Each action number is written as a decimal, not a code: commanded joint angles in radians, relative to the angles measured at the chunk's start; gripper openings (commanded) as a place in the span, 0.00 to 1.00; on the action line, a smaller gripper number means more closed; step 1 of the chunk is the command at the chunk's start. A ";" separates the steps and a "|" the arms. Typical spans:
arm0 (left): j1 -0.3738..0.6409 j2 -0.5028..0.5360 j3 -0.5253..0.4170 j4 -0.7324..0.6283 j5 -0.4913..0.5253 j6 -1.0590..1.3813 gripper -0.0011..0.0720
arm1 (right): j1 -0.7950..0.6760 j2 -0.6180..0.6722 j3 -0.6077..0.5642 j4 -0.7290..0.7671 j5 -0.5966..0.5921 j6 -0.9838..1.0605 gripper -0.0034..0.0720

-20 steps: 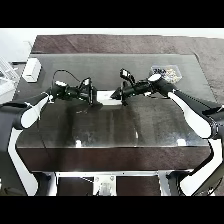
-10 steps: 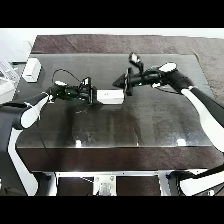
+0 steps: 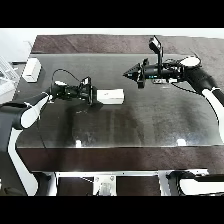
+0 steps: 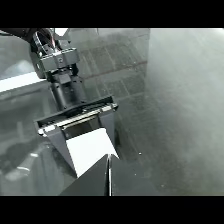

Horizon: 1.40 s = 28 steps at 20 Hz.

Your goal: Fold the box and place the chain.

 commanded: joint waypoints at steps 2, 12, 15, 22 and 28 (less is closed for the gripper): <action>0.000 0.000 0.000 0.000 0.001 0.000 0.33 | -0.008 0.010 -0.030 0.001 0.002 0.054 0.05; 0.056 0.129 -0.001 -0.018 0.111 -0.188 0.04 | -0.025 0.024 -0.045 -0.002 0.010 0.099 0.05; 0.129 0.232 -0.001 -0.018 0.229 -0.293 0.04 | -0.032 0.024 -0.046 -0.002 0.014 0.117 0.05; 0.351 0.383 -0.001 -0.019 0.679 -0.573 0.04 | -0.029 0.024 -0.046 0.002 0.016 0.148 0.05; 0.410 0.360 -0.019 -0.019 1.028 -0.655 0.04 | -0.030 0.024 -0.046 0.001 0.018 0.169 0.05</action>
